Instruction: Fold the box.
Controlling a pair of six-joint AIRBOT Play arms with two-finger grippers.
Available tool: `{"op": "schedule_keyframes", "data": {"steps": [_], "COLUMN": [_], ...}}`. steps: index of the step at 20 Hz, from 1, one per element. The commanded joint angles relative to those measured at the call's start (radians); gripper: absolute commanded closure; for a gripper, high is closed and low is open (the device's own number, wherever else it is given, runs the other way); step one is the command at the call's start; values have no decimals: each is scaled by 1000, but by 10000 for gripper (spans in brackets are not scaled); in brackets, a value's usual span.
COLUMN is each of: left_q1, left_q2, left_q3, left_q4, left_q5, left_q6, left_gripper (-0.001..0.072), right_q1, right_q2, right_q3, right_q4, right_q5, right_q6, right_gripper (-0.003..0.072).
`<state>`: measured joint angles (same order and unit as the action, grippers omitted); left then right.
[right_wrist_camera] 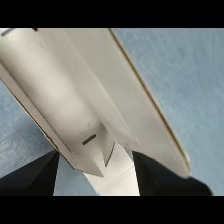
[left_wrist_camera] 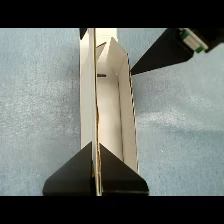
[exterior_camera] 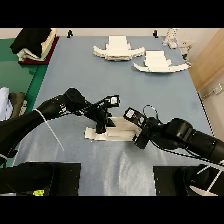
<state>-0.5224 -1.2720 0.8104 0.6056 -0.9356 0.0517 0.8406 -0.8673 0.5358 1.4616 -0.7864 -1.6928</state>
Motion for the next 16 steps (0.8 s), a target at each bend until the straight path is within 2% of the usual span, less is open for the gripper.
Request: {"op": "schedule_keyframes", "data": {"steps": [1,2,4,7,10,16], "left_q1": [0,0,0,0,0,0], "left_q2": [0,0,0,0,0,0], "left_q3": [0,0,0,0,0,0], "left_q4": [0,0,0,0,0,0], "left_q5": [0,0,1,1,1,0], "left_q6": [0,0,0,0,0,0], "left_gripper": [694,694,693,693,694,693], "right_q1": [-200,-264,-365,-445,-449,-447], "right_q2": [24,24,9,-50,-94,-98], "right_q3": [-64,-76,-79,-79,-79,-74], "right_q4": [475,618,785,858,864,842], "right_q5": [126,113,55,-68,-40,-45], "right_q6": [-675,-864,-1123,-1320,-1319,-1310], "right_gripper": [-34,-34,-34,-34,-34,-34]}}
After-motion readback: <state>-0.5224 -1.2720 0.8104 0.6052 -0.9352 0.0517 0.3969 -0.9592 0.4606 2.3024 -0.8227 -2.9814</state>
